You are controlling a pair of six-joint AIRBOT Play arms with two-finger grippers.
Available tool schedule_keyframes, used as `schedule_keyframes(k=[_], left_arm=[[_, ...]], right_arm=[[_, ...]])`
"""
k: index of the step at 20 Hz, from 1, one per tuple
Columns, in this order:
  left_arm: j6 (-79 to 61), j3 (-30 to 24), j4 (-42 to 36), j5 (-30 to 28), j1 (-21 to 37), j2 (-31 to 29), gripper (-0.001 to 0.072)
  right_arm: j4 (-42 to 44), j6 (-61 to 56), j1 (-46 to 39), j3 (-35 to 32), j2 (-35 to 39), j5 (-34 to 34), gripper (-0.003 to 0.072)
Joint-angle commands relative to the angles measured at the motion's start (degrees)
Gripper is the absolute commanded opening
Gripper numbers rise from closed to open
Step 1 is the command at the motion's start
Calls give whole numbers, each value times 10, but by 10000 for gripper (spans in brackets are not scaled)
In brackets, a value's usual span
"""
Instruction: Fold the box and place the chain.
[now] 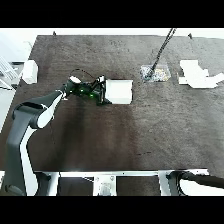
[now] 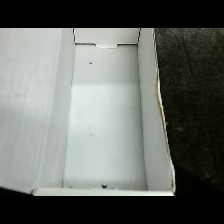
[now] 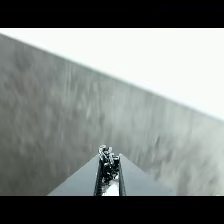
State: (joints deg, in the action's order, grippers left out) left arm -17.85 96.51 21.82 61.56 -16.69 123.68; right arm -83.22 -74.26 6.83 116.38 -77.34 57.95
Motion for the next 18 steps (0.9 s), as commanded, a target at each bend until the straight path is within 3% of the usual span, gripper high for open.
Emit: schedule_keyframes(k=[1, 7, 18], left_arm=[[0, 0, 0, 0, 1, 0, 233], [0, 0, 0, 0, 1, 0, 233], [0, 0, 0, 0, 1, 0, 233]], right_arm=[[-57, -3, 56, 0, 69, -4, 2], [-75, -5, 142, -4, 76, 41, 2], [-68, -37, 197, -89, 76, 29, 2]])
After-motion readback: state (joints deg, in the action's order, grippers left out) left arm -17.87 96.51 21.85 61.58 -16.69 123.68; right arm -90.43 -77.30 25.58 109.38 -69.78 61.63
